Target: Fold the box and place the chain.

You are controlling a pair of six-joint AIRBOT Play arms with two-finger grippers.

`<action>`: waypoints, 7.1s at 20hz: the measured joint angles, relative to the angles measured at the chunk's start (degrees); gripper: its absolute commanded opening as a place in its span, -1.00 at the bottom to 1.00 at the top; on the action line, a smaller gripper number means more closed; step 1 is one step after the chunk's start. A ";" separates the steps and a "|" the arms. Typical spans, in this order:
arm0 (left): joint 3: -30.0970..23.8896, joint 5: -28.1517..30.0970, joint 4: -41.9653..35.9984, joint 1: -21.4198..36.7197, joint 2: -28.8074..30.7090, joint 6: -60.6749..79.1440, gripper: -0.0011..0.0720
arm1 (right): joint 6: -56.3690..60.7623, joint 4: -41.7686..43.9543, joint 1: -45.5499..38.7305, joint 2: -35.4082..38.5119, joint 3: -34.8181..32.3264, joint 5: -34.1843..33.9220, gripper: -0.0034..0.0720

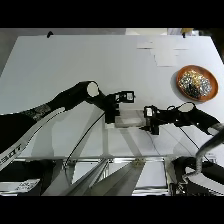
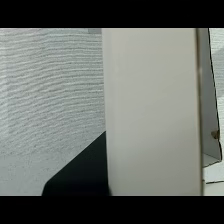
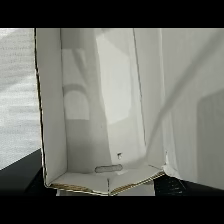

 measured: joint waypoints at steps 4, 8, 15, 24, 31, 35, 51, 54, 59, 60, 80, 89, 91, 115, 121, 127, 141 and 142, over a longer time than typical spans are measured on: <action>0.00 -0.02 -0.02 0.00 0.00 0.00 -0.94 | 0.00 0.00 0.00 0.00 0.00 -0.02 0.30; 0.00 0.00 0.74 0.07 0.15 -0.22 0.48 | -0.17 -0.07 0.04 -0.04 0.00 0.13 0.30; 0.00 -3.32 6.91 0.13 4.85 -5.38 0.50 | -0.04 -0.02 0.07 -0.04 0.00 0.09 0.30; -0.02 -12.98 16.74 -0.28 16.13 -19.34 -0.97 | 0.04 0.04 0.04 -0.04 0.02 -0.13 0.30; -0.09 -11.87 10.91 -7.15 15.82 -22.53 -0.97 | 0.02 0.00 0.04 -0.04 0.02 -0.09 0.30; -0.11 0.81 8.04 -8.20 12.96 -24.57 -0.97 | 0.00 0.00 0.04 -0.04 0.02 -0.07 0.30; -0.09 18.12 5.75 -7.17 1.79 -34.73 -0.96 | 0.00 0.00 0.04 -0.04 0.02 -0.09 0.30; -0.11 15.21 6.27 -6.56 5.07 -34.91 -0.96 | -0.11 -0.02 0.04 -0.04 0.02 -0.09 0.30; -0.11 4.26 9.27 -6.01 11.98 -34.91 -0.96 | -0.09 -0.02 0.04 -0.04 0.02 -0.07 0.30; -0.11 1.73 9.57 -5.99 12.57 -34.88 -0.96 | -0.09 -0.02 0.04 -0.04 0.02 -0.07 0.30; -13.68 -6.71 10.14 -1.64 14.67 -14.67 -0.28 | 0.11 0.04 0.04 -0.04 0.02 -0.02 0.30; -13.86 0.13 6.51 -0.74 14.84 5.99 -0.03 | -0.02 -0.02 0.04 -0.04 0.02 -0.09 0.30; -13.86 0.17 5.95 -0.74 15.52 5.09 -0.04 | -0.02 -0.02 0.04 -0.04 0.02 -0.09 0.30; -14.95 3.45 6.73 0.24 14.58 4.83 -0.28 | -0.02 -0.02 0.04 -0.04 0.02 -0.02 0.30; -15.32 5.27 4.87 -0.15 14.38 8.33 -0.29 | -0.02 -0.02 0.04 -0.04 0.02 -0.02 0.30; -15.34 5.90 3.19 -1.44 12.66 8.81 -0.45 | -0.02 -0.02 0.04 -0.04 0.02 -0.02 0.30; -15.34 12.11 0.07 -3.67 11.26 6.03 -0.45 | 0.04 0.00 0.04 -0.04 0.02 0.00 0.30; -15.34 12.48 -0.17 -3.80 11.26 6.05 -0.45 | 0.04 0.00 0.02 -0.04 0.02 0.00 0.30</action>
